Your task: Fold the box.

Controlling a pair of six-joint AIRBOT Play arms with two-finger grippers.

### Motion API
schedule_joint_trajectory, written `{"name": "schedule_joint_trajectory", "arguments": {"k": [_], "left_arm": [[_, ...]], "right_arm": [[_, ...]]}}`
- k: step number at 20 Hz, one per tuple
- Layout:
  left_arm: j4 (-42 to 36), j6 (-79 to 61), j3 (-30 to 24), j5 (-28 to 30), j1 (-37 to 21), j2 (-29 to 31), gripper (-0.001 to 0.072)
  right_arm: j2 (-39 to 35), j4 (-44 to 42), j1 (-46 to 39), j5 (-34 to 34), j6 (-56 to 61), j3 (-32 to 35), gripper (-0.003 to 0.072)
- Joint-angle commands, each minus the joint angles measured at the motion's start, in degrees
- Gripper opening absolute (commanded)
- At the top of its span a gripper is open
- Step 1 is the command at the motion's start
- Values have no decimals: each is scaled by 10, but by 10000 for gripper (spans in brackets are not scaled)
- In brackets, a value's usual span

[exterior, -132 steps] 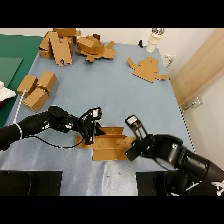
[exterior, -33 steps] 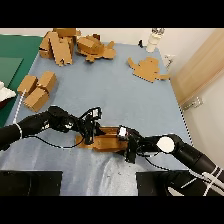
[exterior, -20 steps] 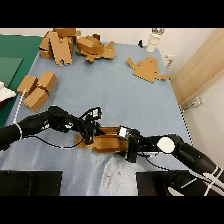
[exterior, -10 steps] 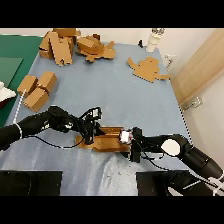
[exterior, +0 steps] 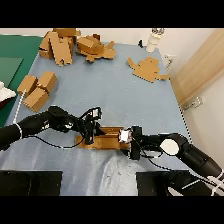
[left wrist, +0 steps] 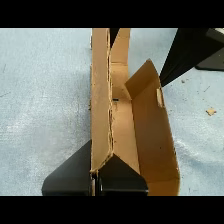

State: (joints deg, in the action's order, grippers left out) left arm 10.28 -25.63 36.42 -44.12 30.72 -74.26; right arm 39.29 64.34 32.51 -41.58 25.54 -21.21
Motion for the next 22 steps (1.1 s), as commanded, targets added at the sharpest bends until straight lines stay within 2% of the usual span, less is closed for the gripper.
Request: {"name": "schedule_joint_trajectory", "arguments": {"k": [1, 10, 13, 16, 18, 22], "left_arm": [[0, 0, 0, 0, 0, 0, 15], [0, 0, 0, 0, 0, 0, 15], [0, 0, 0, 0, 0, 0, 15], [0, 0, 0, 0, 0, 0, 15], [0, 0, 0, 0, 0, 0, 15], [0, 0, 0, 0, 0, 0, 15]], "right_arm": [[0, 10, 0, 4, 2, -5, 705], [16, 22, 0, 20, 3, -6, 705], [41, -5, -4, 25, -17, -6, 705], [61, -66, -40, 23, -75, -14, 705], [79, -110, -64, -7, -122, -28, 705], [136, -127, -86, -104, -161, -69, 706]]}}
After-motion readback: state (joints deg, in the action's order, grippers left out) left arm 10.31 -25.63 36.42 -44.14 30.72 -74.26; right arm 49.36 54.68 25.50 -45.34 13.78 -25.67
